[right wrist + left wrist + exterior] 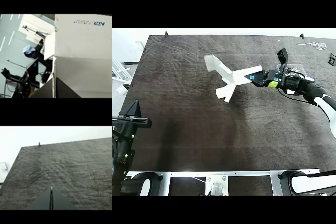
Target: Fold the box and place the chain.
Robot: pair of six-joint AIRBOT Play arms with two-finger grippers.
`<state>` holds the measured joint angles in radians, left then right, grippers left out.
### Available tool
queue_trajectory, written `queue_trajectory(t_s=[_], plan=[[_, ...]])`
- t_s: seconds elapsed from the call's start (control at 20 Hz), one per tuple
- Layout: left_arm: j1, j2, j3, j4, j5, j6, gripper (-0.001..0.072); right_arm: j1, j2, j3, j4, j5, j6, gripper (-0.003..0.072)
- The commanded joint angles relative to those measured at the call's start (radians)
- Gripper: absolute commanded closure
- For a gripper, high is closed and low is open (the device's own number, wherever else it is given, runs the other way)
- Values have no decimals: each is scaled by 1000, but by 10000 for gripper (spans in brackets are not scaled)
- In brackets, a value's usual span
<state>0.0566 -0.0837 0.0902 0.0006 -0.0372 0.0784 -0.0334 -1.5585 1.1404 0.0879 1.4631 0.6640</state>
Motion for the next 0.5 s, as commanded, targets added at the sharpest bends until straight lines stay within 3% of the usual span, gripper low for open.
queue_trajectory(t_s=[0.0,0.15,0.45], plan=[[1,1,0,0,0,0,690,80,45,-19,72,-92,-18,688],[1,1,0,0,0,0,690,59,19,-103,90,-218,-65,688],[1,1,0,0,0,0,690,-55,-263,-148,63,-252,-71,689]])
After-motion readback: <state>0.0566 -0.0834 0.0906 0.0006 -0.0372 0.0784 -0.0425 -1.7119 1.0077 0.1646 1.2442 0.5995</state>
